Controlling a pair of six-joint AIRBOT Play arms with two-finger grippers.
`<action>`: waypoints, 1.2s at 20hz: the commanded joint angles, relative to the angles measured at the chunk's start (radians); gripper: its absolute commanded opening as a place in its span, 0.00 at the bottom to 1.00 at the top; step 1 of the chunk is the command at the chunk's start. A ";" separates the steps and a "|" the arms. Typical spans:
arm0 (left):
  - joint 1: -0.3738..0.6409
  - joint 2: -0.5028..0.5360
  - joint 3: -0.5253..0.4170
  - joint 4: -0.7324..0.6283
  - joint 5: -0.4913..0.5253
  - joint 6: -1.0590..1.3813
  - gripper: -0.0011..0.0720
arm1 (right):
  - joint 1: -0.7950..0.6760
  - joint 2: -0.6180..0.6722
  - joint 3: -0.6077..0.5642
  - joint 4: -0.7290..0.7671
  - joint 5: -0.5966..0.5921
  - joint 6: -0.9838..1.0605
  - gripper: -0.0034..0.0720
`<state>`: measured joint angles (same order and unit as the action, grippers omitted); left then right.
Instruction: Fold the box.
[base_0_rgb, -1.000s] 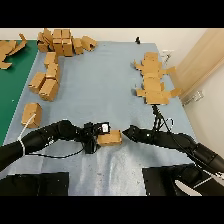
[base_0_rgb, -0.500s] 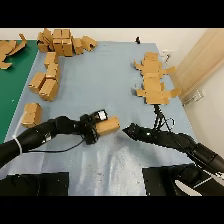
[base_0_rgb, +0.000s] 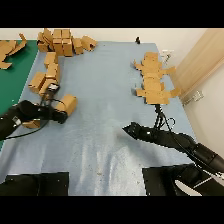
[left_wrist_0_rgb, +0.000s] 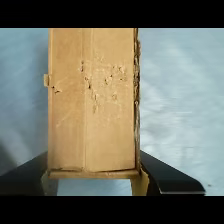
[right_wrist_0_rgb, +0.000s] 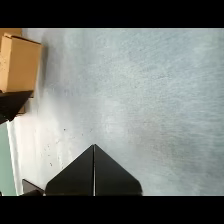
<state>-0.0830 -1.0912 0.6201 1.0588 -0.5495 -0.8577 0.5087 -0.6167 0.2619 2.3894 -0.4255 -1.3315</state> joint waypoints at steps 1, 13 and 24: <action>0.190 0.002 0.002 0.026 -0.091 -0.122 0.67 | 0.000 0.001 0.001 0.000 0.010 0.000 0.05; 0.303 -0.001 0.001 0.232 -0.138 -0.318 0.67 | 0.000 0.001 0.001 -0.001 0.006 -0.001 0.05; 0.287 -0.081 0.005 0.187 0.033 -0.317 0.67 | 0.000 0.001 0.001 -0.002 0.011 -0.001 0.05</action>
<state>0.2150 -1.1595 0.6231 1.2556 -0.5728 -1.1751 0.5087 -0.6163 0.2619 2.3875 -0.4187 -1.3323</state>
